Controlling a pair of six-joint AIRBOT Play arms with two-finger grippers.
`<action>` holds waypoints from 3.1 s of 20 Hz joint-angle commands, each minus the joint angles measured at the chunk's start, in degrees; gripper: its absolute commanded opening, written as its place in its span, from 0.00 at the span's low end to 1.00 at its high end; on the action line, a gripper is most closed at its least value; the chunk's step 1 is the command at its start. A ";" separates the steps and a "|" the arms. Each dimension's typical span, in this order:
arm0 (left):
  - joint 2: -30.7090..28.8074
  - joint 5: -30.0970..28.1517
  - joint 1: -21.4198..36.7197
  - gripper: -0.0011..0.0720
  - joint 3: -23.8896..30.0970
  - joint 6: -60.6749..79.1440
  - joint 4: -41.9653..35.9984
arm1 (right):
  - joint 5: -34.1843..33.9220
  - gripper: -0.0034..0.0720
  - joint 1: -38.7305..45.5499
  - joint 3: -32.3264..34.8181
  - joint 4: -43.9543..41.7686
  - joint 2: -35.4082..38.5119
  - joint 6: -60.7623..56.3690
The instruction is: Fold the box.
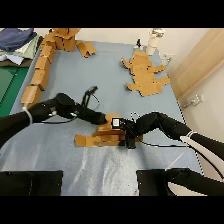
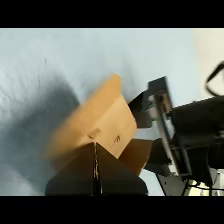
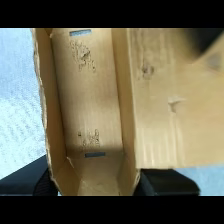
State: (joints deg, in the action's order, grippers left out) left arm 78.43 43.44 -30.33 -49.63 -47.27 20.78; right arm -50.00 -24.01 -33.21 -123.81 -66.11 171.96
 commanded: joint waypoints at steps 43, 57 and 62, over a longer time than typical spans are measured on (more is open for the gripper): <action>-13.07 -15.34 -12.94 0.45 16.59 29.88 24.13 | 0.00 0.76 -0.04 -0.04 0.15 0.00 0.00; -13.07 -10.69 -13.14 0.42 14.93 27.43 31.28 | 0.00 0.76 -0.04 -0.02 0.15 0.00 0.00; -13.07 -11.04 -12.48 0.44 14.93 25.16 33.68 | 0.00 0.76 -0.04 -0.04 0.17 0.00 0.00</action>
State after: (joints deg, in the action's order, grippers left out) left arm 65.34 32.38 -43.05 -34.63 -20.88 52.58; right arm -50.00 -24.01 -33.23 -123.63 -66.11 171.98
